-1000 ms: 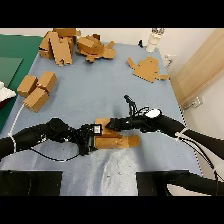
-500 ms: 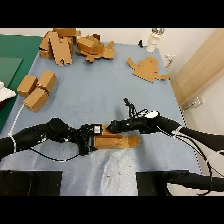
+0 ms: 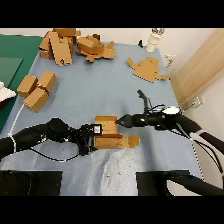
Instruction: Fold the box.
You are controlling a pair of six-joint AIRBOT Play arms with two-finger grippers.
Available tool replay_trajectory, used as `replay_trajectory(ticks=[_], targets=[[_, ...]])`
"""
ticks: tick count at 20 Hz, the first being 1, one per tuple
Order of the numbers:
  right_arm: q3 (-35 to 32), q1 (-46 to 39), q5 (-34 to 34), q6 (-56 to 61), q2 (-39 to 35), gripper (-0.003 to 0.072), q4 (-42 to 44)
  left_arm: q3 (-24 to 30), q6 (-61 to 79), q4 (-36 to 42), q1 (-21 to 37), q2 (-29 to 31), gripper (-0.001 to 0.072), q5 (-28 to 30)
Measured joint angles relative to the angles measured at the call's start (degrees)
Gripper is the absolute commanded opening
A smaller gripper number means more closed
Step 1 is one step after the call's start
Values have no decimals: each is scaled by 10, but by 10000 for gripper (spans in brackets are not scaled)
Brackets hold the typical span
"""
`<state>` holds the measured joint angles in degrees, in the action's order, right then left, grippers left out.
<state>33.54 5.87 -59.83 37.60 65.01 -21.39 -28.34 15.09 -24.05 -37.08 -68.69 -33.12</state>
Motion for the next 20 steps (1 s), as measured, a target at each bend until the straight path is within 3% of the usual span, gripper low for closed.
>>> replay_trajectory(ticks=[6, 11, 15, 20], targets=[[0, 34, -32, 8, -91, 506, -253, 0, 0, 0, 0, 0, 442, 0], [3, 111, -39, 9, -125, 507, -452, 0, 0, 0, -1, 0, 442, 0], [4, 167, -12, 9, -132, 506, -506, 0, 0, 0, -1, 0, 443, 0], [4, 215, 39, 7, -117, 506, -492, 0, 0, 0, -1, 0, 442, 0]])
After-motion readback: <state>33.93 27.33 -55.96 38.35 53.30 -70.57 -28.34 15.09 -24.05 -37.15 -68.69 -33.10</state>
